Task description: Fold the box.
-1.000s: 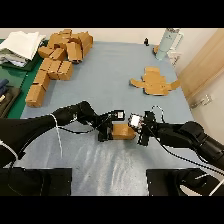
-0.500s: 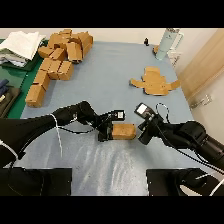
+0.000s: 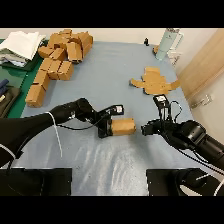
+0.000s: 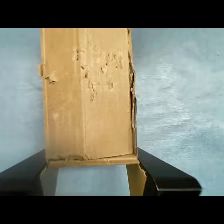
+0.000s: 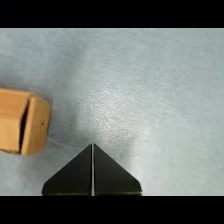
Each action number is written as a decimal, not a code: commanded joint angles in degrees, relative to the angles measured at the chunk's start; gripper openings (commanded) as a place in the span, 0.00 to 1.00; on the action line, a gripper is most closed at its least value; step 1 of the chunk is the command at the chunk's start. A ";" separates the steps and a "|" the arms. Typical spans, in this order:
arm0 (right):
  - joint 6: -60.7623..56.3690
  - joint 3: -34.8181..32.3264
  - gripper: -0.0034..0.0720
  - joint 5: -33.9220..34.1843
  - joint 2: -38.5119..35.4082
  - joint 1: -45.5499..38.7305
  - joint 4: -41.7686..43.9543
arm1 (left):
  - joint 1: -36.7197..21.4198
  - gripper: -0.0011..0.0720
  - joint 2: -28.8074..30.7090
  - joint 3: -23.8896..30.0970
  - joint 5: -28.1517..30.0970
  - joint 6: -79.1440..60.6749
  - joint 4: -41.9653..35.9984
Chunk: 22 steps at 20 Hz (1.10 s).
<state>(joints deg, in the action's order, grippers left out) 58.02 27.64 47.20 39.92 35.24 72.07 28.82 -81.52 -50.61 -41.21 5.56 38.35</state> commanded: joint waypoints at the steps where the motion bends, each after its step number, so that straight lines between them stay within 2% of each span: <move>1: -8.66 0.02 0.07 0.46 0.04 0.00 -2.49 | -4.48 0.58 2.14 -0.63 0.28 4.09 0.87; 5: -10.64 0.02 0.07 0.46 0.04 0.00 -3.45 | -15.67 0.58 3.69 -0.66 0.42 8.46 1.33; 8: -10.62 0.02 0.07 0.48 0.04 0.00 -3.82 | -27.02 0.58 3.76 -0.70 1.73 15.63 7.04; 10: -10.64 0.02 0.07 0.46 0.04 0.00 -3.91 | -34.91 0.58 3.76 -0.70 4.76 21.97 12.17; 13: -10.64 0.02 0.07 0.46 0.04 0.00 -4.26 | -44.85 0.58 3.76 -0.70 10.45 28.61 13.07; 15: -10.62 0.02 0.07 0.46 0.04 0.00 -4.26 | -47.80 0.58 3.58 -0.70 13.97 30.51 13.07; 18: -10.62 0.02 0.07 0.42 0.04 0.00 -4.24 | -48.04 0.58 2.19 -0.81 19.50 30.49 13.07; 22: -10.64 0.02 0.07 0.24 0.04 0.00 -4.24 | -47.23 0.58 -1.81 -2.40 20.26 30.47 12.41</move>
<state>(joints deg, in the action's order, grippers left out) 47.40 27.64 47.64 39.92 35.24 67.85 -18.09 -81.17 -52.23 -23.33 35.24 50.87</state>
